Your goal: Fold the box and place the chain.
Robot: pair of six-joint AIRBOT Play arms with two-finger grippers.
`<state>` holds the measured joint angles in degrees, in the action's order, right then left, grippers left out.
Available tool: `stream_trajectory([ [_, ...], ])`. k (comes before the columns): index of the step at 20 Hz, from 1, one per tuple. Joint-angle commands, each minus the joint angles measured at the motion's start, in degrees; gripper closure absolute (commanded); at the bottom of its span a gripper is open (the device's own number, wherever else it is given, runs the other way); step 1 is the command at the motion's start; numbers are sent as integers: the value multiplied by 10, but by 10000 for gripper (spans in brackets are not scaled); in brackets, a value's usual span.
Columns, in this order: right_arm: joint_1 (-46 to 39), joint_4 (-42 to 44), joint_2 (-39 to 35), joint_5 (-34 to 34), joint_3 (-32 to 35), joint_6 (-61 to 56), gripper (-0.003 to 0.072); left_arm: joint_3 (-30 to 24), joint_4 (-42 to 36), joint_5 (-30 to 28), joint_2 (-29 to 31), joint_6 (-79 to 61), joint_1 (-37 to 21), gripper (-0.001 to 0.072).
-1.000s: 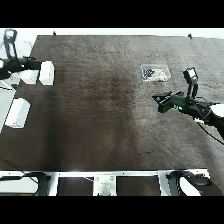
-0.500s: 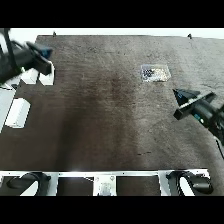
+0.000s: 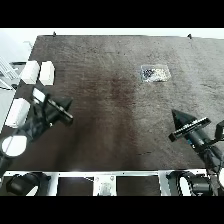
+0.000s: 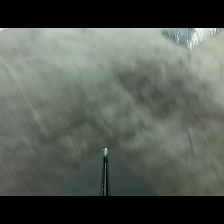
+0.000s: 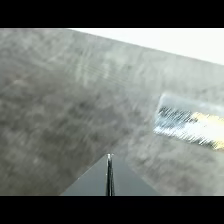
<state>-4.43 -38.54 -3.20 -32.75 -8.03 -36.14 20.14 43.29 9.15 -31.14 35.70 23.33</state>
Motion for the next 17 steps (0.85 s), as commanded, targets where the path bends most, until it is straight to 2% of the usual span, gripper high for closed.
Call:
stream_trajectory([
  [1,0,0,-21,-19,38,-10,678,-69,-11,-47,10,5,21,690],
  [17,0,16,-21,-13,38,-14,678,-71,-19,-53,10,4,21,688],
])
